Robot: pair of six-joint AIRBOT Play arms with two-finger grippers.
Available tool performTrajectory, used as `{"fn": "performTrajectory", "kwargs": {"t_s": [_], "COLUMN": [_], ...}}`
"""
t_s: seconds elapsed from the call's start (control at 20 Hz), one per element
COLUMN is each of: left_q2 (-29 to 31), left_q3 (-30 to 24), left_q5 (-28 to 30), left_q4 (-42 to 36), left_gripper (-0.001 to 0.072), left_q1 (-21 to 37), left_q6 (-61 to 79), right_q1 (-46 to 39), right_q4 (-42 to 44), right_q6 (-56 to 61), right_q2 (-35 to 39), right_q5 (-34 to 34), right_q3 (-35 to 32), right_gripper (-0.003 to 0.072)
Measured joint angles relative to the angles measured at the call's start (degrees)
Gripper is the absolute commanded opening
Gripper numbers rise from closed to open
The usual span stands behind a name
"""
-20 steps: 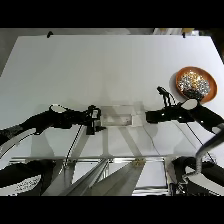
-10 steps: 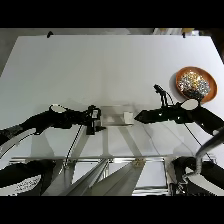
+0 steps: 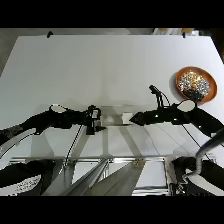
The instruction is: Fold the box and place the chain.
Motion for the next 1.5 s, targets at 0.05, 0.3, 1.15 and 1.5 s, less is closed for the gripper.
{"fn": "performTrajectory", "kwargs": {"t_s": [0.05,0.3,1.15,1.5], "left_q2": [0.00,0.00,0.00,0.00], "left_q3": [0.00,0.00,0.00,0.00], "left_q5": [0.02,0.02,-0.07,0.02], "left_q4": [-0.02,0.00,-0.02,-0.04], "left_gripper": [0.0138,0.0138,0.0138,0.0138], "left_q1": [0.00,0.00,0.00,0.00], "left_q6": [0.02,0.02,0.02,0.02], "right_q1": [1.07,6.91,23.98,27.67], "right_q4": [-1.40,-14.05,-48.35,-55.12], "right_q6": [1.79,18.58,61.51,67.58], "right_q2": [0.00,-0.61,-13.09,-16.63], "right_q5": [-0.98,-4.55,3.23,6.82], "right_q3": [0.59,5.42,21.92,26.36], "right_gripper": [0.0320,0.0292,0.0218,0.0218]}}
